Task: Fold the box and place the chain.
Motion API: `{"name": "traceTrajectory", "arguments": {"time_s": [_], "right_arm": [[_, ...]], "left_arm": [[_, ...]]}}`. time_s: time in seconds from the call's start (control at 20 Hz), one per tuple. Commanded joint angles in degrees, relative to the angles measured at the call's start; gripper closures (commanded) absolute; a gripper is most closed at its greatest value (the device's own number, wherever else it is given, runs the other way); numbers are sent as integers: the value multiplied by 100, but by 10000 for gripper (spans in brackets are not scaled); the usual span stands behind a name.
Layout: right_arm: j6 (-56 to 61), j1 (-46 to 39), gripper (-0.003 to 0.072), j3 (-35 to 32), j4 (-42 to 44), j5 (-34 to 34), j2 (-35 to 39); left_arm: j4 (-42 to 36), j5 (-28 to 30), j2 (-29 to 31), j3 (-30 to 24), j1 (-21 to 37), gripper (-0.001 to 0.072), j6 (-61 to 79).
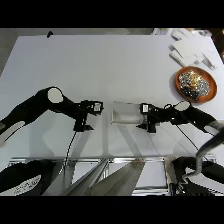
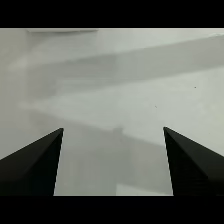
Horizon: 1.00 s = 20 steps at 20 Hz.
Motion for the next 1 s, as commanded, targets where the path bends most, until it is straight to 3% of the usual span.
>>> {"name": "traceTrajectory", "arguments": {"time_s": [0.0, 0.2, 0.55, 0.95], "right_arm": [[0, 0, 251, 2, 0, 2, 4], [0, 0, 251, 2, 2, 2, 4], [0, 0, 251, 2, 0, 2, 4], [0, 0, 251, 2, 2, 2, 4]], "left_arm": [[-1471, 866, -704, -203, 142, 10, 2107], [-2592, 992, -968, -129, -20, 6, 3296], [-2549, 815, -1561, 409, -299, 5, 2997], [-2433, 767, -1687, 422, -527, 5, 2979]]}}
